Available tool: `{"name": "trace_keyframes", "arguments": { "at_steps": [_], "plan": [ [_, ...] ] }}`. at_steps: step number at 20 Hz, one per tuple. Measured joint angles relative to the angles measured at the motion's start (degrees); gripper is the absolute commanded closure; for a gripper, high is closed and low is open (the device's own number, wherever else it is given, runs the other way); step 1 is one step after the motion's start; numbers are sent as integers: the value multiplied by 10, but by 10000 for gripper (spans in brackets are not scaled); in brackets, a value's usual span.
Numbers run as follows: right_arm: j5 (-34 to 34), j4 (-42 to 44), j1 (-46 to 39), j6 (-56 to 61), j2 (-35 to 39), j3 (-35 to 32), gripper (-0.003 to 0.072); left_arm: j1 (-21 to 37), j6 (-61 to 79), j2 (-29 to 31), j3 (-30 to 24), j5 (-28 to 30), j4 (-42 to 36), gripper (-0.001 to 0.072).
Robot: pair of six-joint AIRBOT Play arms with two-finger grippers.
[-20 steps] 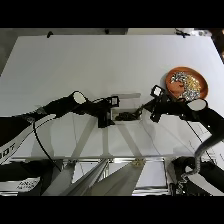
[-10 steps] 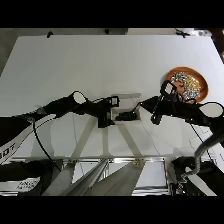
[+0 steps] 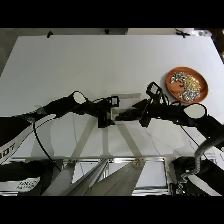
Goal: Fold the box and place the chain.
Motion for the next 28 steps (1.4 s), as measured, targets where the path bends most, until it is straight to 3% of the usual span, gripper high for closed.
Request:
{"name": "trace_keyframes", "arguments": {
  "at_steps": [4,7,11,14,19,23,25,28],
  "plan": [
    [12,-16,5,48,-14,9,353,0,0,0,0,0,0,538],
    [64,-64,-5,124,-15,55,361,0,0,0,0,0,0,538],
    [187,-103,-87,213,-24,181,479,0,0,0,0,0,0,538],
    [259,-106,-148,240,-59,293,675,0,0,0,0,0,0,538],
    [293,-105,-173,256,-186,411,675,0,0,0,0,0,0,538],
    [288,-109,-165,260,-301,441,672,0,0,0,0,0,0,538],
    [283,-110,-163,262,-351,451,601,0,0,0,0,0,0,538],
    [299,-116,-162,255,-397,458,595,0,0,0,0,0,0,538]
  ]
}}
